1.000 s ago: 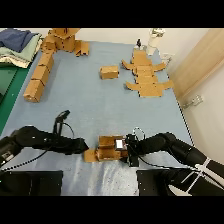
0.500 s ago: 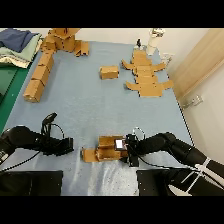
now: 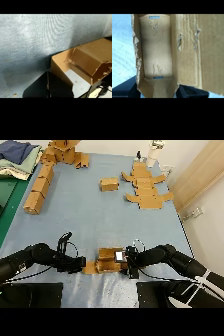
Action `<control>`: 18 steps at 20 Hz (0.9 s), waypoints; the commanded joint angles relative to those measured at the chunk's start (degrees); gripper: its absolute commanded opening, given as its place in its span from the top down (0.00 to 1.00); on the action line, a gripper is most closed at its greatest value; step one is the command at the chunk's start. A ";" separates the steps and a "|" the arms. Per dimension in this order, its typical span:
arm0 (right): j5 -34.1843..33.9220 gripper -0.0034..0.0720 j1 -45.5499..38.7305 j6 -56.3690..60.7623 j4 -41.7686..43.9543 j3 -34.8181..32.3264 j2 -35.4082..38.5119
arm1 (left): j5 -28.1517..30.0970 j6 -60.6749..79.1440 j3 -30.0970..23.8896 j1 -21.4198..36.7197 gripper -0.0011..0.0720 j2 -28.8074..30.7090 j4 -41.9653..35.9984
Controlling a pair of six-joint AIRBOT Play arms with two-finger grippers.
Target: Fold the box.
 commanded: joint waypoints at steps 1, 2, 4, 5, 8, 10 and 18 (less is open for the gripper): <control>0.00 0.28 0.00 0.00 0.00 0.00 -0.02 | 2.10 0.59 0.02 -1.84 0.97 -2.01 -2.62; 0.02 0.28 0.00 0.00 0.00 0.00 -0.02 | 2.08 0.90 0.20 -1.84 0.97 -1.84 -3.39; 0.00 0.28 0.00 0.00 0.00 0.00 -0.02 | 1.90 2.01 1.20 -1.86 0.97 -0.94 -4.22; 0.02 0.28 0.00 0.00 0.00 0.00 -0.02 | 1.88 2.03 1.84 -1.86 0.97 -0.33 -4.42; 0.00 0.28 0.00 0.00 0.00 0.00 -0.02 | 1.38 2.08 3.23 -1.92 0.97 0.20 -4.90; 0.00 0.28 0.00 0.00 0.00 0.00 -0.02 | 1.70 2.56 3.54 -2.93 0.97 0.20 -5.22; 0.00 0.28 0.00 0.00 0.00 0.00 -0.02 | 1.14 2.05 3.89 -3.02 0.52 0.28 -5.97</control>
